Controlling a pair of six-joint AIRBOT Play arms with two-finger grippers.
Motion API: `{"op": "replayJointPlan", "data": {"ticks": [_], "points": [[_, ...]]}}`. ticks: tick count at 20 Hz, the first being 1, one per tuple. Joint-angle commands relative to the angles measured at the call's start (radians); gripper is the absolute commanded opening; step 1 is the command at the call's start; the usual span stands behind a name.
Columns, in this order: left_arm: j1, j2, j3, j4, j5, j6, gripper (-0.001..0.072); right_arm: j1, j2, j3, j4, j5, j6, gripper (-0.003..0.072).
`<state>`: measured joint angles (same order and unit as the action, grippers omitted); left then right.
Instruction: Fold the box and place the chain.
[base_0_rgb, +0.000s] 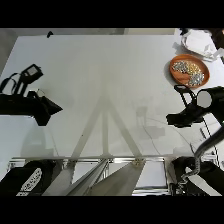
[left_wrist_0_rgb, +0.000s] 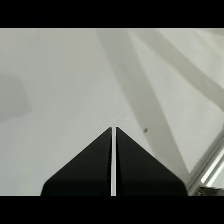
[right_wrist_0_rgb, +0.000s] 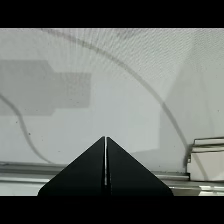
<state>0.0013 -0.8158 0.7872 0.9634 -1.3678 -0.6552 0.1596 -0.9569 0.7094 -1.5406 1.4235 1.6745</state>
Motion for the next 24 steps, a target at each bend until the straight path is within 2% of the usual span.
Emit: {"op": "replayJointPlan", "data": {"ticks": [1, 6, 16, 17, 18, 19, 24], "points": [[-0.111, -0.100, 0.000, -0.013, 0.060, 0.000, 0.0030, 0.000, 0.000, 0.000, 0.000, 0.000, 0.000, 0.0021], [-0.154, -0.180, 0.000, -0.012, 0.161, -0.040, 0.0030, 0.000, 0.000, 0.000, 0.000, 0.000, 0.000, 0.0021], [-0.154, -0.209, 0.000, -0.005, 0.243, -0.098, 0.0036, 0.000, 0.000, 0.000, 0.000, 0.000, 0.000, 0.0021], [-0.154, -0.212, 0.000, -0.005, 0.250, -0.098, 0.0079, 0.000, 0.000, 0.000, 0.000, 0.000, 0.000, 0.0021], [-0.154, -0.214, 0.000, -0.005, 0.257, -0.098, 0.0165, 0.000, 0.000, 0.000, 0.000, 0.000, 0.000, 0.0021], [-0.154, -0.217, 0.000, -0.005, 0.260, -0.098, 0.0216, 0.000, 0.000, 0.000, 0.000, 0.000, 0.000, 0.0021], [-0.154, -0.219, 0.000, -0.002, 0.266, -0.097, 0.0223, 0.000, 0.000, 0.000, 0.000, 0.000, 0.000, 0.0021]]}}
